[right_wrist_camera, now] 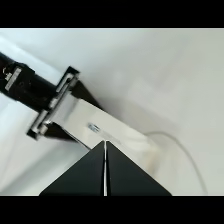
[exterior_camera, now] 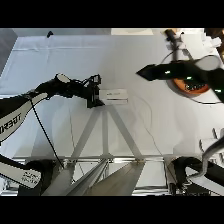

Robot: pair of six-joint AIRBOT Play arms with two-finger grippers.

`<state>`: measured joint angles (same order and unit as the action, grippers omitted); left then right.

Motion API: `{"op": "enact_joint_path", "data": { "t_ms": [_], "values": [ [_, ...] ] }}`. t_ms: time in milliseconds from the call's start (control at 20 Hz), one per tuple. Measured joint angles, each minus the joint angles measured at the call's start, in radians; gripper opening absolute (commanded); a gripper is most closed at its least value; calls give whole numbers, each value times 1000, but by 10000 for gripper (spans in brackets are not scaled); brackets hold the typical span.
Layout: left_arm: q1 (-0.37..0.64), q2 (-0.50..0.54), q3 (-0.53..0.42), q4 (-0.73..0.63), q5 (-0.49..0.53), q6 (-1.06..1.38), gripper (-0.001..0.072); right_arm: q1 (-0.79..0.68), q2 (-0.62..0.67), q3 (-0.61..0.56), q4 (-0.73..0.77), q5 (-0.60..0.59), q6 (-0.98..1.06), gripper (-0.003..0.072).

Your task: Fold the box and place the chain.

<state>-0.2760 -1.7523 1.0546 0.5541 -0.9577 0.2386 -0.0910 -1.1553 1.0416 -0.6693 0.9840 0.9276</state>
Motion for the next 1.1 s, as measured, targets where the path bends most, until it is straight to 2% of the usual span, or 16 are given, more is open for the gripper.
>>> {"op": "enact_joint_path", "data": {
  "t_ms": [300, 450, 700, 950, 1100],
  "values": [
    [0, 0, 0, 0, 0, 0, 113, -104, 211, 1, -528, 219, 255, 11],
    [0, 0, 0, 0, 0, 0, 113, -116, 278, -10, -669, 266, 335, 9],
    [0, 0, 0, 0, 0, 0, 113, -121, 371, -137, -795, 160, 465, 8],
    [0, 0, 0, 0, 0, 0, 113, -122, 396, -348, -872, 5, 568, 8],
    [0, 0, 0, 1, 0, 0, 113, -122, 401, -421, -883, -84, 594, 11]
  ]
}}
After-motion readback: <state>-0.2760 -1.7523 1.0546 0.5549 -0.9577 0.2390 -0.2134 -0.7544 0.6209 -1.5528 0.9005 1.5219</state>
